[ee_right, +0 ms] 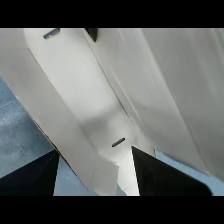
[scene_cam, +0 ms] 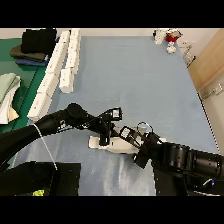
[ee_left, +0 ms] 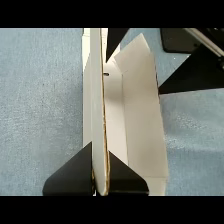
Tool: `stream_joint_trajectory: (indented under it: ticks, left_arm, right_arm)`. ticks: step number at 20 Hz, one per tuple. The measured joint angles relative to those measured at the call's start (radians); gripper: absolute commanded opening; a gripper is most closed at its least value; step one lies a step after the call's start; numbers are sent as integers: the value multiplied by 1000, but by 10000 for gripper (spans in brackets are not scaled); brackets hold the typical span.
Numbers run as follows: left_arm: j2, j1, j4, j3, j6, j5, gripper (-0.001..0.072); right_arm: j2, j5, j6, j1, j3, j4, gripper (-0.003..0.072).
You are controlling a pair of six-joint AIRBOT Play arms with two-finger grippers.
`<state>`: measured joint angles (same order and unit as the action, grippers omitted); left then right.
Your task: Fold the box.
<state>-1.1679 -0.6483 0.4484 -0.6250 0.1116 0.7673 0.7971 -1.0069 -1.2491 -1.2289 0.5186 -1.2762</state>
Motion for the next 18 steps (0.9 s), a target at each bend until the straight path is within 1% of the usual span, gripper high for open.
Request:
stream_joint_trajectory:
  ticks: [5, 9, 11, 14, 18]
  left_arm:
    - [0, 0, 0, 0, 0, 0, 12]
    - [0, 0, 0, 0, 0, 0, 12]
    - [0, 0, 0, 0, 0, 0, 12]
    - [0, 0, 0, 0, 0, -1, 12]
    - [0, 0, 0, 0, 0, 0, 12]
  right_arm:
    - [-44, -47, -46, 40, -1, 6, 720]
    - [-75, -54, -212, 153, -2, -51, 720]
    - [-81, -46, -349, 236, -2, -117, 720]
    - [-85, -16, -610, 381, -8, -251, 720]
    - [-87, 18, -1065, 583, -48, -532, 720]
